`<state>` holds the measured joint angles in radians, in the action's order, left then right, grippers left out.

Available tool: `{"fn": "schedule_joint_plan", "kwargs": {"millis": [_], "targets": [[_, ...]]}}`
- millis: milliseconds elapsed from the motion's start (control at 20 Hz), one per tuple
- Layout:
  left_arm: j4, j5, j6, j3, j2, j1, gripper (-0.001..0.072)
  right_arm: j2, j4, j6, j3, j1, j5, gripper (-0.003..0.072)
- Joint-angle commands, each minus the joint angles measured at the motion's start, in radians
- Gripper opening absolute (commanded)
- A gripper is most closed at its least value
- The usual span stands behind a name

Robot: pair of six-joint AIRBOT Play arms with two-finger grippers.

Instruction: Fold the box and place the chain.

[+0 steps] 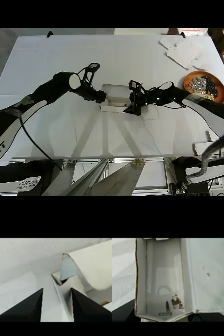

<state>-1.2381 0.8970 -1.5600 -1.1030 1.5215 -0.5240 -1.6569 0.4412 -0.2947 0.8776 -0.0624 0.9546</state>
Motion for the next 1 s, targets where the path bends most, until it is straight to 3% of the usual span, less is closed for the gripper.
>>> {"fn": "schedule_joint_plan", "kwargs": {"millis": [0, 300, 950], "targets": [[-0.040, 0.066, -0.040, -0.040, 0.058, -0.027, 0.0376, 0.000, -0.001, 0.003, 0.001, -0.001, 0.000, 0.0462], [-0.155, 0.116, -0.225, -0.109, 0.105, -0.047, 0.0375, 0.000, -0.001, 0.003, 0.001, -0.001, 0.000, 0.0462], [-0.151, 0.118, -0.386, -0.126, 0.152, -0.097, 0.0344, 0.000, -0.001, 0.003, 0.001, -0.001, 0.000, 0.0462]]}}
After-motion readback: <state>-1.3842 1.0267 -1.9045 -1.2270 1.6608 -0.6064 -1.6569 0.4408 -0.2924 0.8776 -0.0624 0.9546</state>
